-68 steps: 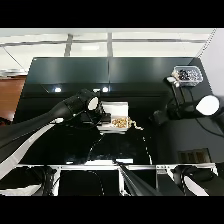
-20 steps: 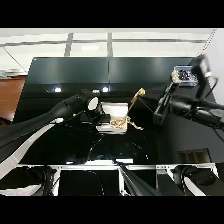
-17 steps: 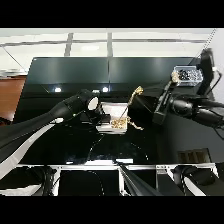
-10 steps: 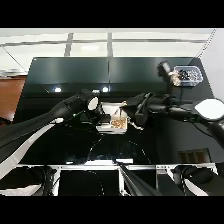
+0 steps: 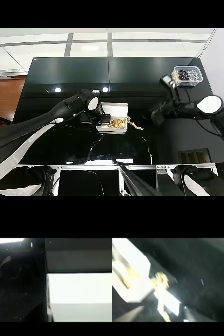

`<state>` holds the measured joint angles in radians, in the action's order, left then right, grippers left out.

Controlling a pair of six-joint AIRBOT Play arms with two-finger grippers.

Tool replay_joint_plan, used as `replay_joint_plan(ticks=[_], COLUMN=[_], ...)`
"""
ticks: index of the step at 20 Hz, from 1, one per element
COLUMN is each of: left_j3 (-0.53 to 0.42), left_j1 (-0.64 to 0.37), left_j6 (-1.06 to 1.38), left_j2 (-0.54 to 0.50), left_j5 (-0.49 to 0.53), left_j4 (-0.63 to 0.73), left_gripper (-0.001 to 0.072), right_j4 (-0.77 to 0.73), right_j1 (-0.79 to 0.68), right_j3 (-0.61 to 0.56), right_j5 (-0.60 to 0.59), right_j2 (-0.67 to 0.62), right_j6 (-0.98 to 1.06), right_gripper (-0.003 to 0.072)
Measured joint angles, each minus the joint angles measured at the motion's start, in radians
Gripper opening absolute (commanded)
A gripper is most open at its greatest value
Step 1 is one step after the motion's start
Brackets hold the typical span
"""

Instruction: Fold the box and place the chain.

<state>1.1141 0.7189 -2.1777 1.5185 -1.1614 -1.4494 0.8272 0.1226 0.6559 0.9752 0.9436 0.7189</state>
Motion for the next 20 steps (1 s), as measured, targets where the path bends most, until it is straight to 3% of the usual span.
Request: replay_joint_plan(ticks=[5, 9, 13, 15, 16, 17, 18, 20], left_j3=[0.000, 0.000, 0.000, 0.000, 0.000, 0.000, 0.000, 0.000], left_j1=[0.000, 0.000, 0.000, 0.000, 0.000, 0.000, 0.000, 0.000], left_j6=[0.000, 0.000, 0.000, 0.000, 0.000, 0.000, 0.000, 0.000], left_j2=[0.000, 0.000, 0.000, 0.000, 0.000, 0.000, 0.000, 0.000], left_j5=[0.001, 0.001, 0.000, 0.000, 0.000, 0.000, 0.000, 0.000], left_j4=[0.000, 0.000, 0.000, 0.000, 0.000, 0.000, 0.000, 0.000], left_gripper=[0.0029, 0.0028, 0.0029, 0.0029, 0.0028, 0.0029, 0.0029, 0.0028], right_j4=[0.068, -0.060, -0.134, -0.152, -0.161, -0.166, -0.170, -0.175], right_j1=[0.071, 0.169, 0.249, 0.267, 0.272, 0.276, 0.278, 0.281], right_j3=[-0.140, -0.175, -0.184, -0.185, -0.186, -0.187, -0.187, -0.187], right_j5=[-0.119, -0.218, -0.345, -0.391, -0.408, -0.421, -0.430, -0.444], right_j2=[0.012, 0.091, 0.163, 0.189, 0.198, 0.204, 0.209, 0.214], right_j6=[-0.287, -0.595, -0.721, -0.745, -0.745, -0.745, -0.743, -0.726], right_gripper=[0.0716, 0.0716, 0.0714, 0.0437, 0.0365, 0.0128, 0.0028, 0.0014])
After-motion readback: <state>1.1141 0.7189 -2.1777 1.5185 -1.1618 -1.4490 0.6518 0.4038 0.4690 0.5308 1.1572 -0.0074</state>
